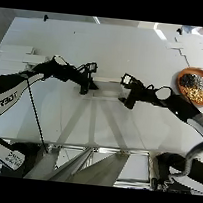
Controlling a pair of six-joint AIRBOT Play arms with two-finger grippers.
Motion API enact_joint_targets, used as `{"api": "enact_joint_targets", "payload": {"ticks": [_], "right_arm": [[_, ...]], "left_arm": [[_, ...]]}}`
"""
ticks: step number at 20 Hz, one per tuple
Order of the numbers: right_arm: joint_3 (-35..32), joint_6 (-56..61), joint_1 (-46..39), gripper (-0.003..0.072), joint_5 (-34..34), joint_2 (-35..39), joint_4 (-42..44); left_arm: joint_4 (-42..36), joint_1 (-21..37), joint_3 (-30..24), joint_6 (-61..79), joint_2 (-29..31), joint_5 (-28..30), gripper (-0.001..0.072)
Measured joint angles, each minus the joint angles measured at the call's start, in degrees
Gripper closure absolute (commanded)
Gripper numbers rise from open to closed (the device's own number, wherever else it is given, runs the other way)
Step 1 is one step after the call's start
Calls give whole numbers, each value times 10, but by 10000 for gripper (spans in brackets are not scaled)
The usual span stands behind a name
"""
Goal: Fold the box and place the chain.
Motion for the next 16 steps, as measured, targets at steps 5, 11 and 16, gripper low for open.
{"api": "enact_joint_targets", "payload": {"ticks": [5, 11, 16], "right_arm": [[26, -4, -9, -3, -10, -29, -10], [62, -52, -23, -3, 37, -62, -13], [87, -96, -37, -3, 63, -68, 5]], "left_arm": [[-1, 0, 0, 0, 0, 2, 695], [-1, 0, 0, 0, 0, 2, 695], [0, 0, 0, 0, 0, 1, 695]]}}
